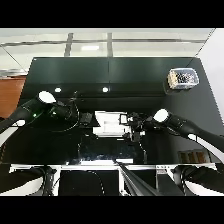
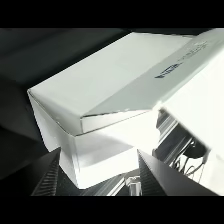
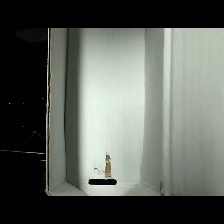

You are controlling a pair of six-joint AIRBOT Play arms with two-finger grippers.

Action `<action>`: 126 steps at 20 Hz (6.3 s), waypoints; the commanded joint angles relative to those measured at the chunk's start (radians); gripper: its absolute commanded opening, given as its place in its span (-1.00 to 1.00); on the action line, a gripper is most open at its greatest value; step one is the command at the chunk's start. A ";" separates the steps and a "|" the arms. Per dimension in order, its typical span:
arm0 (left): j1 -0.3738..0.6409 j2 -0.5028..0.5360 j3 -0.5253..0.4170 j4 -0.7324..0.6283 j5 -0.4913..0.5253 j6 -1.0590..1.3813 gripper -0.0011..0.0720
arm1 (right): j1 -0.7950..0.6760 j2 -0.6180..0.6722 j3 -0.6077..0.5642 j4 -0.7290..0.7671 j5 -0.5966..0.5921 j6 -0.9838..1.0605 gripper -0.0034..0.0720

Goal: Fold the box and place the chain.

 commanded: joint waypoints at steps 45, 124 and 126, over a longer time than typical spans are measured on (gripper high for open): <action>-0.499 -0.100 0.224 0.808 0.089 -1.027 0.51 | 0.000 0.001 0.000 0.000 0.004 0.000 -0.26; -0.505 -0.153 0.291 0.783 0.050 -1.044 -0.89 | 0.013 0.101 0.000 0.061 0.041 0.145 -0.24; -0.505 -0.153 0.291 0.783 0.051 -1.044 -0.89 | 0.013 0.101 0.000 0.050 0.046 0.169 -0.03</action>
